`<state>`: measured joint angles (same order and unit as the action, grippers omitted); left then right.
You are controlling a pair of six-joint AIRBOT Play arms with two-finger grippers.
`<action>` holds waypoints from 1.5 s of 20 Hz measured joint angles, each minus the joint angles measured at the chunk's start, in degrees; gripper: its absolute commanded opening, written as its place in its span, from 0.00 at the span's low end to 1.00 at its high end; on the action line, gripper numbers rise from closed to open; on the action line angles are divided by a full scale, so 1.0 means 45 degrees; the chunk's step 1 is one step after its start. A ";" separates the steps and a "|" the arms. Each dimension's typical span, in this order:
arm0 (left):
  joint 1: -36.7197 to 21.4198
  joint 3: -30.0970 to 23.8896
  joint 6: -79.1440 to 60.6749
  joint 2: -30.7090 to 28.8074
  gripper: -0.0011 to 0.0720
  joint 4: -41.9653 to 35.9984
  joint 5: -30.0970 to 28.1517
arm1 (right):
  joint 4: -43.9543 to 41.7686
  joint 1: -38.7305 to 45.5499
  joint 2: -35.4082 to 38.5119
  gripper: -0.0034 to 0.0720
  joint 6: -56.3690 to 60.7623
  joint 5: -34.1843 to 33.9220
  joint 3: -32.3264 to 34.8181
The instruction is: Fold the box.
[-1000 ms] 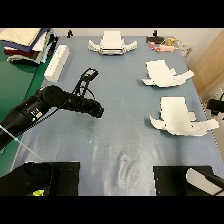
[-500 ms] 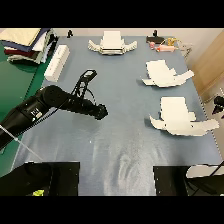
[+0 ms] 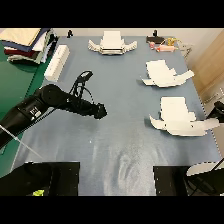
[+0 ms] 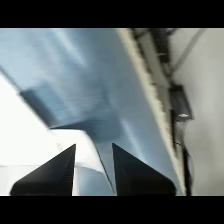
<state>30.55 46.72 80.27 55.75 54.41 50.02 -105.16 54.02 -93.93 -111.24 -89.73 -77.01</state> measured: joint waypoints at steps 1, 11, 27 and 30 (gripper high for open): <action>-0.0248 0.0000 0.0029 0.0000 0.83 -0.0204 0.0257 | -0.0641 0.0000 -0.0024 0.33 -0.0262 -0.0291 -0.0005; -0.2730 0.0000 -0.0821 0.0000 0.83 -0.0894 0.2885 | -0.3915 -0.2637 0.0442 0.05 -0.0597 -0.1423 0.0515; -0.3002 0.0000 -0.2229 0.0000 0.83 -0.0389 0.4838 | -0.4269 -0.9364 0.6436 0.64 0.3769 0.4556 0.8553; -0.3002 0.0000 -0.2268 0.0000 0.83 -0.0374 0.5095 | -0.3308 -0.9534 0.6591 0.63 0.4575 0.4352 0.8733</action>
<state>17.04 46.72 70.06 55.75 52.73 72.95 -120.05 11.11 -64.27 -90.65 -70.15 -37.71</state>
